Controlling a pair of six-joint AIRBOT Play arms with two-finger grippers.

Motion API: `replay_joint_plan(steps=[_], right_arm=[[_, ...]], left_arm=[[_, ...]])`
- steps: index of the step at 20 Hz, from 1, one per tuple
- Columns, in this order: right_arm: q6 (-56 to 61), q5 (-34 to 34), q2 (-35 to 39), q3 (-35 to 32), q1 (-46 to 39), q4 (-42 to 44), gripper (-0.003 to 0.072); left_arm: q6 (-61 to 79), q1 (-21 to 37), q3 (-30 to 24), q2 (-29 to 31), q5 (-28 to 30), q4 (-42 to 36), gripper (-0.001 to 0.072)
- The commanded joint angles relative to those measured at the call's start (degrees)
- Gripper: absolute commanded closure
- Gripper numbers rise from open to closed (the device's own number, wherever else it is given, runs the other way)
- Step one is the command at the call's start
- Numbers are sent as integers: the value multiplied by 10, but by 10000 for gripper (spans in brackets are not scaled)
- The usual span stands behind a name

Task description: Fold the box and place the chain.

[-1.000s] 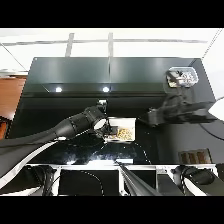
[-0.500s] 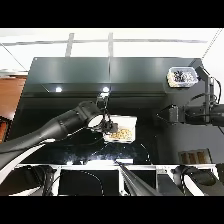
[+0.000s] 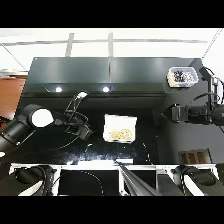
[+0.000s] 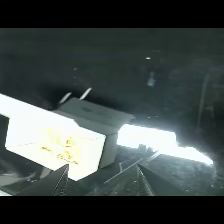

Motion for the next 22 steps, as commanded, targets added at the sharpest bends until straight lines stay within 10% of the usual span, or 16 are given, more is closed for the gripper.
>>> replay_joint_plan(steps=[1, 6, 9, 22], right_arm=[[9, -9, 0, -1, 0, -14, 195], [8, -13, 0, -1, 0, -14, 195], [17, -20, 0, -1, 2, -10, 194], [31, -51, 0, -1, 3, -11, 194]], left_arm=[[362, 84, -91, 21, 58, -147, 322], [614, 41, -107, -28, 140, -152, 301], [669, 11, -106, -70, 198, -230, -7], [880, -1, -87, -151, 143, -364, 1]])
